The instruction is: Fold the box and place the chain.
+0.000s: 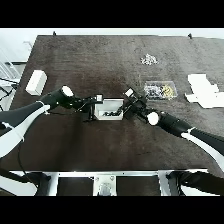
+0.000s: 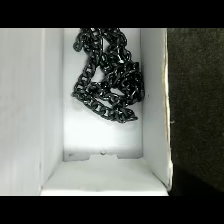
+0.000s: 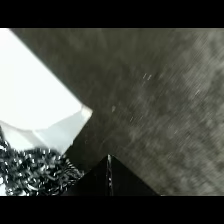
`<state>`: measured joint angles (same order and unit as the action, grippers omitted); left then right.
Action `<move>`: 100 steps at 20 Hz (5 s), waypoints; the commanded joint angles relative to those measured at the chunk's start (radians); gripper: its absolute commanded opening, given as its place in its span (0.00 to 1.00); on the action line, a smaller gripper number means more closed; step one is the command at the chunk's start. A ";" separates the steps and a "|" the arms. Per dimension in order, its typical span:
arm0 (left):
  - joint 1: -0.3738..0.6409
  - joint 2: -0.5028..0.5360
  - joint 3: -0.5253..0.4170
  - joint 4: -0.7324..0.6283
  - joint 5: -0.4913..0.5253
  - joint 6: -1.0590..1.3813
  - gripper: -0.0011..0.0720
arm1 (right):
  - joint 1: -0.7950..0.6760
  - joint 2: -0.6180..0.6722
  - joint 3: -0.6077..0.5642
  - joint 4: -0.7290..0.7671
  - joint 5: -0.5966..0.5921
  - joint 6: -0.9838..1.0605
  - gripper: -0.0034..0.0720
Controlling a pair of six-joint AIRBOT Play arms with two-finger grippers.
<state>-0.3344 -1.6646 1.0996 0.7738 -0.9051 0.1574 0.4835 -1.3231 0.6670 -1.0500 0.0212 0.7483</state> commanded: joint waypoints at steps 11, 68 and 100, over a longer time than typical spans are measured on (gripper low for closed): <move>0.001 0.000 0.000 0.000 0.000 0.000 0.67 | -0.086 0.134 -0.077 -0.106 0.251 -0.048 0.64; 0.001 0.000 0.000 0.000 0.006 0.000 0.66 | 0.051 0.305 0.064 -0.001 0.414 -0.121 0.05; 0.001 0.000 0.000 0.000 0.006 0.000 0.67 | -0.325 0.238 -0.033 0.117 0.246 0.459 0.60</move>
<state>-0.3344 -1.6646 1.1000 0.7742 -0.8993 0.1570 0.2153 -1.0618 0.6529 -0.9340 0.2729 1.0752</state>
